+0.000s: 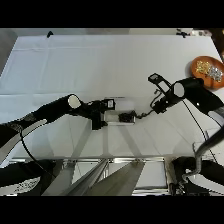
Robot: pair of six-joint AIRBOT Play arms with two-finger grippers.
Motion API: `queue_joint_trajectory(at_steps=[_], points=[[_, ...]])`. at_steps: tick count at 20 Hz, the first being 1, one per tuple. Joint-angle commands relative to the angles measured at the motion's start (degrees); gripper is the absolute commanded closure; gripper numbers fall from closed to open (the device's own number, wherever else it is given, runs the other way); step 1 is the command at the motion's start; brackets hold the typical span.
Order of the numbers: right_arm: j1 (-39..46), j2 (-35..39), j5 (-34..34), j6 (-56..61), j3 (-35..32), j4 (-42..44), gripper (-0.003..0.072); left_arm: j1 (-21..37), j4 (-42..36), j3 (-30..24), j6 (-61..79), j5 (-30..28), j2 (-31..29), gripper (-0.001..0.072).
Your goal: Fold the box and place the chain.
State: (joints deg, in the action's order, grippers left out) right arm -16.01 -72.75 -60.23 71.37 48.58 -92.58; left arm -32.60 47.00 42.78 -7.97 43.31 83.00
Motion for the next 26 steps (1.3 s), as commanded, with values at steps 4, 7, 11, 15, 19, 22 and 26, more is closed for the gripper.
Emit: queue_joint_trajectory(at_steps=[4, 7, 11, 15, 19, 22, 26], points=[[-0.1, -4.1, 4.4, -5.1, 0.0, -1.4, 0.0368, 0.0, 0.0, 0.0, 0.0, 0.0, 0.0, 0.0574], [-0.1, -5.8, 4.6, -5.1, 0.0, -1.4, 0.0368, 0.0, 0.0, 0.0, 0.0, 0.0, 0.0, 0.0575], [-0.1, -6.7, 5.2, -5.7, 0.0, 0.3, 0.0369, 0.0, 0.0, 0.0, 0.0, 0.0, 0.0, 0.0575], [-0.1, -6.7, 5.4, -7.2, 0.0, 3.3, 0.0439, 0.0, 0.0, 0.0, 0.0, 0.0, 0.0, 0.0574], [-0.1, -6.7, 5.2, -7.2, 0.0, 4.5, 0.054, 0.0, 0.0, 0.0, 0.0, 0.0, 0.0, 0.0575], [-0.1, -6.7, 4.5, -7.1, 0.0, 5.8, 0.0679, 0.0, 0.0, 0.0, 0.0, 0.0, 0.0, 0.0575], [-0.1, -5.8, 3.5, -6.7, 0.0, 5.6, 0.0677, 0.0, 0.0, 0.0, 0.0, 0.0, 0.0, 0.0575]])
